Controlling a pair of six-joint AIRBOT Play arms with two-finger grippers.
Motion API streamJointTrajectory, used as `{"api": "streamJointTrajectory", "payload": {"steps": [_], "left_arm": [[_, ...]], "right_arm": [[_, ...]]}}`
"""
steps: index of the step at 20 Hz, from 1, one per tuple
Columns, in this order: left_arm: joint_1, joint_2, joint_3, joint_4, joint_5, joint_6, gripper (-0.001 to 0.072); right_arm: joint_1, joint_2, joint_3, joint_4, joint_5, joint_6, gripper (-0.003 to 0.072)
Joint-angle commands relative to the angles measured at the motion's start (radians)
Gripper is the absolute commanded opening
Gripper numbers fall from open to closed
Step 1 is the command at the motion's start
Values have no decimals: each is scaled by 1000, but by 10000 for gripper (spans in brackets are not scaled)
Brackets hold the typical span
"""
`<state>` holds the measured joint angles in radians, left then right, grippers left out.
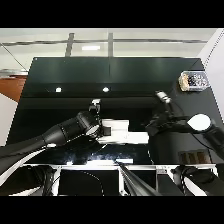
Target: Fold the box and place the chain.
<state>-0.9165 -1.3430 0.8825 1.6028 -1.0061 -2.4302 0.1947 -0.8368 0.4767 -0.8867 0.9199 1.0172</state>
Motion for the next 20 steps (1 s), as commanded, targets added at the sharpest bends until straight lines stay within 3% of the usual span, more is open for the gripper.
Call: {"api": "streamJointTrajectory", "payload": {"steps": [1,3,6,9,12,15,16,17,18,20], "left_arm": [[1,0,0,1,3,-2,29],[1,0,0,1,3,-2,29],[1,0,0,1,3,-2,29],[1,0,0,1,3,-2,29],[1,0,0,1,3,-2,29],[1,0,0,1,3,-2,29],[1,0,0,1,3,-2,29],[1,0,0,1,3,-2,29],[1,0,0,1,2,-2,29],[1,0,0,1,3,-2,29]], "right_arm": [[-215,27,-58,-120,124,398,39],[-270,11,-128,-90,124,464,39],[-244,-45,-198,58,131,409,39],[-144,-129,-207,240,104,309,40],[-55,-183,-205,294,1,294,40],[-5,-195,-181,330,-23,261,42],[2,-195,-167,351,-1,238,200],[2,-195,-150,365,40,213,430],[1,-195,-126,365,91,186,603],[2,-195,-77,363,171,155,642]]}}
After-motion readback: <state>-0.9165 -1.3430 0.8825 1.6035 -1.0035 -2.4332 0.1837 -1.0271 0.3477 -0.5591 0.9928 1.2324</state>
